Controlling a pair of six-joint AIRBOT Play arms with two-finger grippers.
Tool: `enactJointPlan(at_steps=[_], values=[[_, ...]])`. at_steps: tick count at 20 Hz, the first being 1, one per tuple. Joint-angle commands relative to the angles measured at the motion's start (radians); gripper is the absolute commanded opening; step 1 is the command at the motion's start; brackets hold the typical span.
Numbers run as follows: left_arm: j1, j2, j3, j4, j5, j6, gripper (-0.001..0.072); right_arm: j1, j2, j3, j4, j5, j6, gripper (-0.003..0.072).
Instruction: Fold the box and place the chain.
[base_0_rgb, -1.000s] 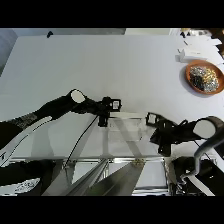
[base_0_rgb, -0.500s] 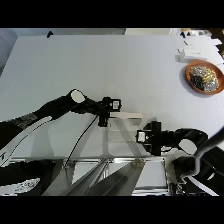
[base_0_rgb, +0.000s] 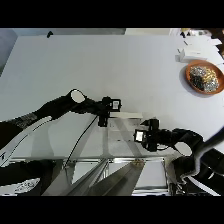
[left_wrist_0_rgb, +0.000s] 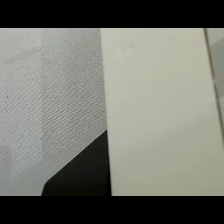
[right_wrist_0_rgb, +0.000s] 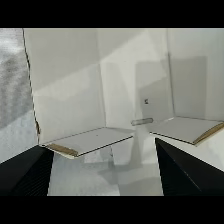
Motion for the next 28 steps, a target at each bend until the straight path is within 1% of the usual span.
enactJointPlan(at_steps=[1, 4, 10, 13, 17, 19, 20, 22, 25, 28], values=[[0.001, 0.000, 0.000, 0.000, 0.000, 0.000, 0.0011, 0.002, -0.010, -0.002, 0.009, -0.031, 0.002, 0.0691], [0.001, 0.000, 0.000, 0.000, 0.000, 0.000, 0.0011, 0.002, -0.005, 0.002, 0.009, -0.064, 0.001, 0.0691], [0.001, 0.000, 0.000, 0.000, 0.000, 0.000, 0.0011, -0.003, 0.001, 0.061, 0.009, -0.037, 0.001, 0.0691], [0.001, 0.000, 0.000, 0.000, 0.000, 0.000, 0.0011, -0.042, 0.001, 0.062, 0.008, -0.009, 0.001, 0.0690], [0.001, 0.000, 0.000, 0.000, 0.000, 0.000, 0.0011, -0.124, 0.001, 0.071, 0.009, -0.013, -0.005, 0.0690], [0.001, 0.000, 0.000, 0.000, 0.000, 0.000, 0.0011, -0.142, 0.001, 0.075, 0.025, -0.019, -0.012, 0.0690], [0.001, 0.000, 0.000, 0.000, 0.000, 0.000, 0.0011, -0.142, 0.000, 0.076, 0.043, -0.019, -0.025, 0.0690], [0.001, 0.000, 0.000, 0.000, 0.000, 0.000, 0.0011, -0.146, -0.006, 0.076, 0.113, -0.017, -0.114, 0.0690], [0.001, 0.000, 0.000, 0.000, 0.000, 0.000, 0.0011, -0.224, -0.033, 0.077, 0.309, -0.003, -0.322, 0.0690], [0.001, 0.000, 0.000, 0.000, 0.001, 0.000, 0.0011, -0.292, -0.051, 0.078, 0.493, 0.073, -0.569, 0.0690]])
